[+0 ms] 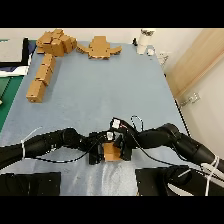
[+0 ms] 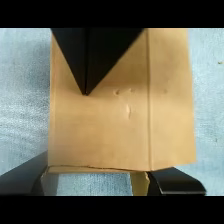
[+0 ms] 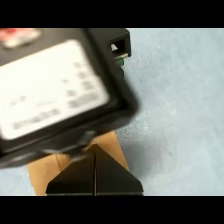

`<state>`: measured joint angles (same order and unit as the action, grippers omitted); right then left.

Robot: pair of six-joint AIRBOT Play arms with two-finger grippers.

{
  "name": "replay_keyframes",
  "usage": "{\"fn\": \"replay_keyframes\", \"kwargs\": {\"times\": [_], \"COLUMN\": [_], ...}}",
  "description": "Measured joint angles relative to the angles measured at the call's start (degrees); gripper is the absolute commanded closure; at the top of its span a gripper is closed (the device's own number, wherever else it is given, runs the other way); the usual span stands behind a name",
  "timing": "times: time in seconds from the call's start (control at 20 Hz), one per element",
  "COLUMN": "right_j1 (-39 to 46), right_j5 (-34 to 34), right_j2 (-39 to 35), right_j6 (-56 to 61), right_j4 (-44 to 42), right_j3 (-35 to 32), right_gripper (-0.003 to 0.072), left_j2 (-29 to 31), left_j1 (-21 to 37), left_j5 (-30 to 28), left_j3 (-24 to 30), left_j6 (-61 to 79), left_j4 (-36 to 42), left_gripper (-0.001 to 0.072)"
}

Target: Fold the box.

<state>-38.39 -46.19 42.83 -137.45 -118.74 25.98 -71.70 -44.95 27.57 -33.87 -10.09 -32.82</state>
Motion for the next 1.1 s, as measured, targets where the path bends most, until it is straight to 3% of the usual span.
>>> {"fn": "replay_keyframes", "kwargs": {"times": [0.9, 0.95, 1.05, 1.1], "right_j1": [-10.2, -10.4, -11.1, -11.7], "right_j5": [4.2, 4.1, 4.0, 3.7], "right_j2": [-8.2, -8.5, -9.7, -10.3], "right_j6": [2.9, 3.0, 2.6, 2.1], "right_j4": [13.1, 13.3, 12.6, 12.1], "right_j3": [-5.1, -5.1, -4.8, -4.7], "right_gripper": [0.0671, 0.0587, 0.0303, 0.0277], "left_j2": [0.0, 0.0, 0.0, 0.0], "left_j1": [0.0, 0.0, 0.0, 0.0], "left_j5": [0.0, 0.0, 0.0, 0.0], "left_j3": [0.0, 0.0, 0.0, 0.0], "left_j6": [0.0, 0.0, 0.0, 0.0], "left_j4": [0.0, 0.0, 0.0, 0.0], "left_gripper": [0.0307, 0.0307, 0.0307, 0.0307]}}
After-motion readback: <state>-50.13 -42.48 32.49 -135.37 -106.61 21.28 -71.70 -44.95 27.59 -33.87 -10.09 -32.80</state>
